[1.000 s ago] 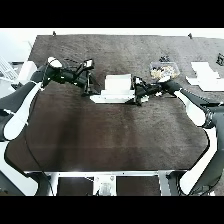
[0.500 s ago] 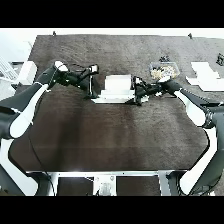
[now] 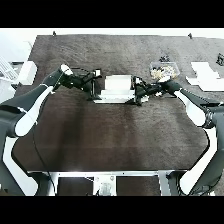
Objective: Fold the box and place the chain.
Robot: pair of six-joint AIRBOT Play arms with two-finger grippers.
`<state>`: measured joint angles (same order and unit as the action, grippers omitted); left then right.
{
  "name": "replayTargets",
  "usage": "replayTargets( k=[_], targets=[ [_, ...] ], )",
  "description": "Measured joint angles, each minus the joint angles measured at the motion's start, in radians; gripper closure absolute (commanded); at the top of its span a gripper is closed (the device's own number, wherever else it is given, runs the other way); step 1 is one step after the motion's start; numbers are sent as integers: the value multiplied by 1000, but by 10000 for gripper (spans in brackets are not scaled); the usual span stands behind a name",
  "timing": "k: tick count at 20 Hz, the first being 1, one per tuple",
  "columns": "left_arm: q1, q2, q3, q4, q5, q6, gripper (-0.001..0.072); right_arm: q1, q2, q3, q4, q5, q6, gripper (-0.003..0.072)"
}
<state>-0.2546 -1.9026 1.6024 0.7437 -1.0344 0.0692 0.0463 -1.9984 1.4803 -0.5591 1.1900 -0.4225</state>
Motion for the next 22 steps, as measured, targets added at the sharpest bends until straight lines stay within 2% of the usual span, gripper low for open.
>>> replayTargets(
  k=[7, 22],
  targets=[
    [-2, -2, 0, -13, 25, 8, 2, 0, 0, 0, 0, 0, 0, 60],
    [-1, -31, 0, -21, 6, 18, 3, 0, 0, 0, 0, 0, 0, 60]
  ],
)
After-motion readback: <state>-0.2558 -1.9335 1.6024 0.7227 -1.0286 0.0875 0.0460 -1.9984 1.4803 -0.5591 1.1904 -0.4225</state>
